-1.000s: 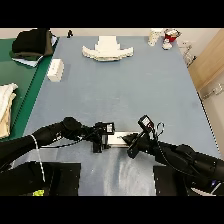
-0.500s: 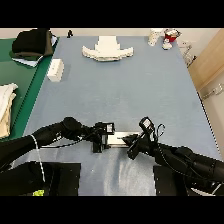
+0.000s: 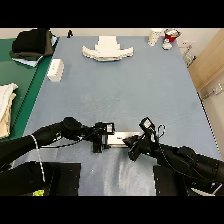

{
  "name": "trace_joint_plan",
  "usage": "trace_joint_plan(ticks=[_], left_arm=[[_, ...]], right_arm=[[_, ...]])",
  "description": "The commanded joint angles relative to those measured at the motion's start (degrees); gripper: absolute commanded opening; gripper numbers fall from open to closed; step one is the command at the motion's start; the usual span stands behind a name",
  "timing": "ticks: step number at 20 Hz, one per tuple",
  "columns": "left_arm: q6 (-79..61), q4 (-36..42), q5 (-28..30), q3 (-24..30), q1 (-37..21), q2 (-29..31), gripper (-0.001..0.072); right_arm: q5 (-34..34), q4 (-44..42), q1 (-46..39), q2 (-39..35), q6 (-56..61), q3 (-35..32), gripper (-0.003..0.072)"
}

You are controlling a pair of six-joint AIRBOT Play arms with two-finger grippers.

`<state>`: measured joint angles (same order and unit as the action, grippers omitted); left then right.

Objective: Fold the box.

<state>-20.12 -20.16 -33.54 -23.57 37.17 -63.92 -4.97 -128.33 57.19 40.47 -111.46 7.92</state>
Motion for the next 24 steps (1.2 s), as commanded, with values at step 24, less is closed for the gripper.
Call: trace_joint_plan(ticks=[24], left_arm=[[0.02, 0.0, 0.02, -0.07, -0.04, 0.02, 0.0509]], right_arm=[[-53.55, 34.51, -30.58, 14.01, 15.65, 37.29, 0.0017]])
